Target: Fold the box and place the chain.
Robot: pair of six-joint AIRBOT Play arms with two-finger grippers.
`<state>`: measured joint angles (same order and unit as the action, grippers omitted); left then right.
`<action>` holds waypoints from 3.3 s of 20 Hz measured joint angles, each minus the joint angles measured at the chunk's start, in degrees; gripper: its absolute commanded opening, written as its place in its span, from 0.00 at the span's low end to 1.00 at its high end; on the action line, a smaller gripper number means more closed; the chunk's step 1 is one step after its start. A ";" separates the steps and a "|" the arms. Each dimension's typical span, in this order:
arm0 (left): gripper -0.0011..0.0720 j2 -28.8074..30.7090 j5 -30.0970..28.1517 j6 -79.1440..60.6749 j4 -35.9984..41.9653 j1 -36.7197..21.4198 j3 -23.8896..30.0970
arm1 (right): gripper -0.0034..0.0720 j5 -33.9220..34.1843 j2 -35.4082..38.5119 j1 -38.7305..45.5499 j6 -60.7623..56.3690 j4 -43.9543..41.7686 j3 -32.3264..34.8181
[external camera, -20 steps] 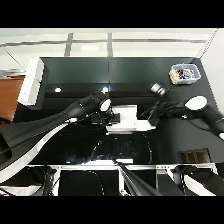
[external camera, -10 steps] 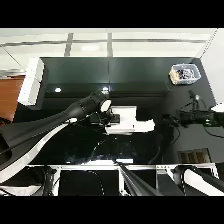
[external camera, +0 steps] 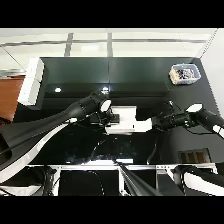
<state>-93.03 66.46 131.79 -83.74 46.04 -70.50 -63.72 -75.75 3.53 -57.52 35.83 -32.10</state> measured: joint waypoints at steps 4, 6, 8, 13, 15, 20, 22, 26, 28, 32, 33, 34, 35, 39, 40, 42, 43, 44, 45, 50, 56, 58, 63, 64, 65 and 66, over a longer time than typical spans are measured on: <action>0.05 0.00 -0.07 0.00 0.09 0.00 0.00 | 0.31 -2.78 -0.26 -1.01 3.98 -1.11 -2.45; 0.05 0.00 -0.22 0.00 0.15 0.00 -0.02 | 0.79 -4.57 -0.33 -1.22 5.05 -1.75 -3.98; 0.05 0.00 -0.24 0.02 0.20 0.00 0.00 | 0.78 -6.32 -0.31 -1.29 5.62 -3.21 -5.18; 0.05 0.00 -0.28 0.02 0.22 0.00 0.00 | 0.78 -8.81 -0.31 -2.89 6.19 -8.83 -6.34; 0.05 0.00 -0.31 0.02 0.22 0.00 0.00 | 0.55 -8.81 -0.33 -4.59 6.12 -10.08 -6.82; 0.05 0.00 -0.35 0.09 0.24 0.00 0.00 | 0.51 -8.11 -0.33 -8.48 1.64 -8.33 -10.43; 0.05 0.00 -0.35 0.00 0.24 0.00 -0.02 | 0.51 -8.00 -0.33 -10.19 -1.46 -5.01 -12.26; 0.05 0.00 -0.39 0.00 0.24 0.00 0.00 | 0.51 -7.41 -0.33 -13.90 -7.67 2.08 -14.78; 0.05 0.00 -0.42 0.00 0.24 0.00 0.00 | 0.51 -6.45 -0.33 -15.72 -10.49 4.98 -15.28; 0.05 0.00 -0.44 0.00 0.24 0.00 0.00 | 0.50 -2.89 -0.33 -19.56 -15.02 8.57 -15.69; 0.05 0.00 -0.37 0.00 0.24 0.00 0.00 | 0.50 -1.73 -0.33 -20.55 -16.22 9.35 -15.74; 0.05 0.00 -0.24 0.00 0.24 0.00 0.00 | 0.50 -0.33 -0.33 -21.62 -17.75 10.05 -15.78; 0.05 0.00 -0.13 0.00 0.22 0.00 0.00 | 0.50 1.22 -0.37 -22.58 -19.32 11.10 -15.78; 0.05 0.00 -0.35 0.04 0.22 0.00 0.00 | 0.50 6.19 -0.42 -26.29 -28.24 17.09 -15.85; 0.05 0.00 -0.50 0.00 0.24 0.00 0.00 | 0.50 6.80 -0.42 -27.15 -30.84 19.26 -15.89; 0.05 0.00 -0.55 -0.04 0.24 0.00 -0.02 | 0.50 7.17 -0.46 -29.00 -35.69 23.85 -16.46; 0.05 0.00 -0.55 -0.02 0.24 0.00 0.00 | 0.50 7.15 -0.48 -30.01 -38.03 26.08 -17.03; 0.05 0.00 -0.55 -0.02 0.24 0.00 0.00 | 0.50 6.78 -0.52 -31.12 -40.83 28.83 -17.84; 0.05 0.00 -0.55 -0.02 0.24 0.00 -0.02 | 0.50 6.29 -0.57 -32.24 -43.63 31.21 -18.75; 0.05 0.00 -0.52 -0.02 0.24 0.00 -0.02 | 0.50 2.32 -2.32 -37.42 -55.89 41.81 -23.93; 0.05 0.00 -0.44 -0.04 0.24 0.00 -0.02 | 0.36 -0.90 -6.08 -40.35 -63.63 45.70 -25.53; 0.05 0.00 -0.39 -0.02 0.24 0.00 -0.02 | 0.17 -0.94 -6.64 -41.03 -64.87 46.51 -25.68; 0.05 0.00 -0.35 0.13 0.39 0.00 -0.02 | 0.06 -0.72 -7.21 -41.66 -67.21 47.34 -25.79; 0.05 0.00 -0.33 0.11 0.37 0.00 -0.02 | 0.06 -0.72 -7.21 -41.68 -67.30 47.39 -25.79; 0.05 -0.02 -0.31 0.07 0.37 0.00 -0.02 | 0.20 -0.70 -7.23 -41.70 -67.45 47.41 -25.79; 0.05 -0.02 -0.26 -0.13 0.22 0.00 -0.02 | 0.32 -0.61 -7.30 -41.72 -67.47 47.41 -25.77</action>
<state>-93.06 66.19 131.66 -83.53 46.04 -70.52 -64.34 -83.05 -38.20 -124.99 83.24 -57.87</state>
